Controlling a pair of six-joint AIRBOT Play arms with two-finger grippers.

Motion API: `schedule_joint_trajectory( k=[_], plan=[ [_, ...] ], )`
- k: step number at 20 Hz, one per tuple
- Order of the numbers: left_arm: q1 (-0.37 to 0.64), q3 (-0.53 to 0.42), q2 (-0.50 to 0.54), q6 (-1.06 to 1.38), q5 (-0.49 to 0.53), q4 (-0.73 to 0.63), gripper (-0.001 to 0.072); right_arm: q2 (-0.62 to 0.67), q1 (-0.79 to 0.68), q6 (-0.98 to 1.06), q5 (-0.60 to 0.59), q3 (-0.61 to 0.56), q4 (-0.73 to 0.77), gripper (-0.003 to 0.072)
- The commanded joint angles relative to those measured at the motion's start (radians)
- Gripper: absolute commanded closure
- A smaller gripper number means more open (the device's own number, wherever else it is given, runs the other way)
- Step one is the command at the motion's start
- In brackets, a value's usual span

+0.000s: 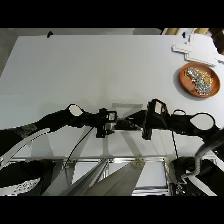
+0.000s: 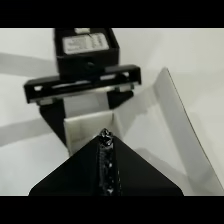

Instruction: Fold the box and place the chain.

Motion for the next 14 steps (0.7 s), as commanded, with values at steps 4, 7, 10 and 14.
schedule_joint_trajectory(
  k=[4,7,10,14],
  plan=[
    [0.0,0.0,0.0,0.0,0.0,0.0,0.0491,-0.103,0.03,0.238,0.01,0.024,-0.246,0.045],
    [0.0,0.0,0.0,0.0,0.0,0.0,0.0491,-0.119,0.029,0.354,0.15,0.219,-0.401,0.0451],
    [0.0,0.0,0.0,0.0,0.0,0.0,0.0491,-0.234,0.029,0.548,0.255,0.532,-0.64,0.0571],
    [0.0,0.0,0.0,0.0,0.0,0.0,0.0491,-0.519,0.029,0.781,0.309,0.864,-0.899,0.0669]
  ],
)
